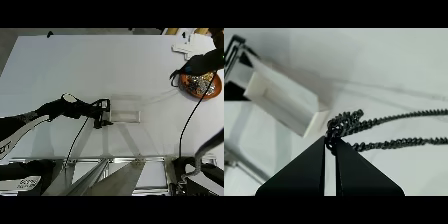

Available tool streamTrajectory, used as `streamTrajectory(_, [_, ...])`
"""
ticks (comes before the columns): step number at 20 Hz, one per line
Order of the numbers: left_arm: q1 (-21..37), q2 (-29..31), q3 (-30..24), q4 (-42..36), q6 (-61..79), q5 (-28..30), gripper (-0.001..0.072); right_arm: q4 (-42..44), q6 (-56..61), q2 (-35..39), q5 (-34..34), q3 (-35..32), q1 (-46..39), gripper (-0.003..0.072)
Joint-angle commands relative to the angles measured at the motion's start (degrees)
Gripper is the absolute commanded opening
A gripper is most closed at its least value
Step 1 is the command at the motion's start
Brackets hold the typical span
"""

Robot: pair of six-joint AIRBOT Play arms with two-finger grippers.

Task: Fold the box and place the chain.

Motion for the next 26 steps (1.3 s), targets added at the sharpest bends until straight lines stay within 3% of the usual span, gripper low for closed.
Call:
streamTrajectory(1, [0.0,0.0,0.0,0.0,0.0,0.0,0.0082,0.6,-0.1,4.9,0.5,-6.2,8.6,0.0021])
streamTrajectory(6, [0.0,0.0,0.0,0.0,0.0,0.0,0.0082,2.1,-1.5,7.6,-9.0,-19.9,21.4,0.0021])
streamTrajectory(10, [0.0,0.0,0.0,0.0,0.0,0.0,0.0082,1.4,-2.0,7.5,-23.2,-29.9,31.3,0.0021])
streamTrajectory(16, [0.0,0.0,0.0,0.0,0.0,0.0,0.0082,0.0,-2.0,5.7,-39.8,-39.1,35.8,0.0022])
streamTrajectory(19, [0.0,0.0,0.0,0.0,0.0,0.0,0.0082,0.1,-2.0,1.8,-43.1,-39.5,35.8,0.0037])
streamTrajectory(23, [0.0,0.0,0.0,0.0,0.0,0.0,0.0082,0.3,-3.0,0.7,-43.9,-39.4,35.7,0.0271])
streamTrajectory(26, [0.0,0.0,0.0,0.0,0.0,0.0,0.0082,-0.2,-3.0,3.3,-38.8,-37.5,33.3,0.0268])
